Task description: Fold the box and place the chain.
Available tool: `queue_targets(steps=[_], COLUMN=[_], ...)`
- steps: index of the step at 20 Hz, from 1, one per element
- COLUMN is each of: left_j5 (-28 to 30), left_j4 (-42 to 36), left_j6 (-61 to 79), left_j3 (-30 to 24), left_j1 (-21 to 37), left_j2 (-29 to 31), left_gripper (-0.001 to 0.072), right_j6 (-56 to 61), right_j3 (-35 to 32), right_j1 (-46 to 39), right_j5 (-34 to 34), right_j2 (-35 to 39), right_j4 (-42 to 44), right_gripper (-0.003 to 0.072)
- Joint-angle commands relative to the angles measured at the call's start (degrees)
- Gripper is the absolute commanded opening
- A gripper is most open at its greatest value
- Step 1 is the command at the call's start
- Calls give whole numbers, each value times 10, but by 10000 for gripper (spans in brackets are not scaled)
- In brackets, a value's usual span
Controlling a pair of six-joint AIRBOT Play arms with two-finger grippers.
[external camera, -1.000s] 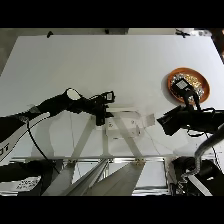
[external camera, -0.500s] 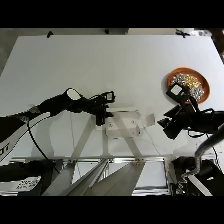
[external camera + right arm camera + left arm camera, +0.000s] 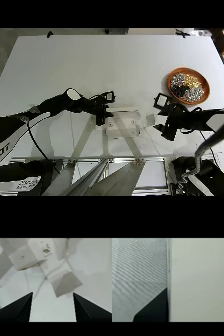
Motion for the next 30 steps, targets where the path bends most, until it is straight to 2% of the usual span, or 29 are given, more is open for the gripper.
queue_targets(steps=[1,4,6,10,11,13,16,19,23,30], left_j5=[0,0,0,0,0,0,0,0,0,0], left_j4=[0,-1,-1,-1,-1,-1,-1,-1,-1,-1], left_j6=[0,0,0,0,0,0,0,0,0,0], left_j3=[0,0,0,0,0,0,0,0,0,0], left_j1=[0,0,0,0,0,0,0,0,0,0], left_j2=[0,0,0,0,0,0,0,0,0,0], left_gripper=[12,12,12,12,12,12,12,12,12,12], right_j6=[-117,-144,-203,-233,-224,-136,-83,-82,-70,-82], right_j3=[-30,-49,-74,-112,-116,-118,-118,-118,-112,-86], right_j1=[1,1,7,106,141,196,201,201,195,165], right_j5=[8,-13,-41,-114,-136,-200,-266,-278,-325,-323], right_j2=[-20,-20,-20,-28,-34,-52,-84,-123,-125,-125], right_j4=[61,76,114,108,89,13,-12,-12,-24,-22], right_gripper=[563,565,603,631,632,686,687,687,686,686])
